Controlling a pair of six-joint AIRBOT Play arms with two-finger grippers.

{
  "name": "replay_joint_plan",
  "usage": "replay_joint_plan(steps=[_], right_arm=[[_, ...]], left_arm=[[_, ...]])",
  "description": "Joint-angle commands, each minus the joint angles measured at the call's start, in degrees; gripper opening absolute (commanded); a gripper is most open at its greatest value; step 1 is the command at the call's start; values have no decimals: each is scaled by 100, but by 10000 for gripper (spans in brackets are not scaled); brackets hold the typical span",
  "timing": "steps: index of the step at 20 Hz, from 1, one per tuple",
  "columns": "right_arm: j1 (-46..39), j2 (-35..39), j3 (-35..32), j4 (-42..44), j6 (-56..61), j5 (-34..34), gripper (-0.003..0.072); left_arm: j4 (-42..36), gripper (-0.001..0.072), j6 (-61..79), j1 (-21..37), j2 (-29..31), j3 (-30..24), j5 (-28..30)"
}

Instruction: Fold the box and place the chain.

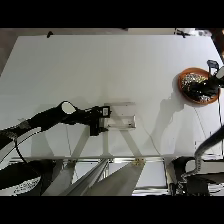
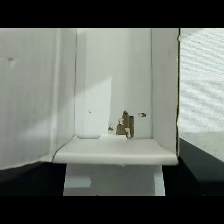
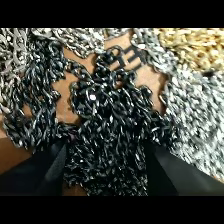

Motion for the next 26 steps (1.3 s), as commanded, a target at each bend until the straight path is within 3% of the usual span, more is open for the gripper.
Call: replay_joint_plan(steps=[1,2,4,5,9,13,19,26], right_arm=[[13,-140,11,44,-11,146,456],[9,-155,11,46,-11,205,409],[9,-146,11,72,-22,358,109],[9,-138,11,90,-33,472,42],[9,17,17,44,-50,721,8],[9,616,22,46,-70,706,7],[15,2197,22,157,-522,883,7],[15,4046,22,1237,-1093,1211,7]], left_arm=[[2,224,2,0,4,2,0],[2,224,2,0,4,2,0],[2,224,2,0,4,2,0],[2,224,2,0,4,2,0],[2,224,2,0,4,2,0],[2,224,2,0,4,2,0],[2,224,2,0,4,2,0],[2,224,2,0,4,2,0]])
